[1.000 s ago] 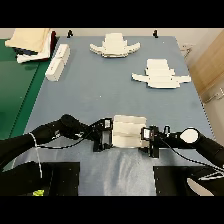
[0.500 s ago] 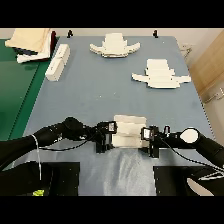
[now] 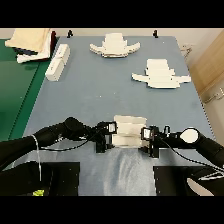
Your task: Fold the box.
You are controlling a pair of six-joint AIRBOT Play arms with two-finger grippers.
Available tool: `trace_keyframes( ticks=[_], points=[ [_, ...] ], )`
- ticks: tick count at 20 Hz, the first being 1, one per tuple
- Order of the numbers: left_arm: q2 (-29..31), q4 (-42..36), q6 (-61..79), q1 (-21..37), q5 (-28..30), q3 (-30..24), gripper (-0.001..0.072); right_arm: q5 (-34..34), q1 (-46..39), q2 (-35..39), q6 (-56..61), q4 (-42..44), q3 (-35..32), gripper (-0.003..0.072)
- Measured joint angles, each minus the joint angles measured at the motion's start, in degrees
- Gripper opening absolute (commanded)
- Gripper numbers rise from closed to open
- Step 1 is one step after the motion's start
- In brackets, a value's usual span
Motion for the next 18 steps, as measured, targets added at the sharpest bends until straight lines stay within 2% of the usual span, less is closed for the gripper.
trace_keyframes(
  ticks=[10,11,18],
  points=[
    [-0.28,0.26,0.13,-0.48,-0.15,0.24,0.0718,0.02,0.02,0.00,-0.02,-0.02,0.00,0.0512],
    [-0.37,0.24,0.13,-0.55,-0.13,0.33,0.0599,0.02,0.02,0.00,0.02,-0.02,0.00,0.0512],
    [-0.46,0.55,-0.09,-0.72,-0.02,0.42,0.0594,0.09,0.02,0.00,0.00,-0.02,0.00,0.0511]
  ],
)
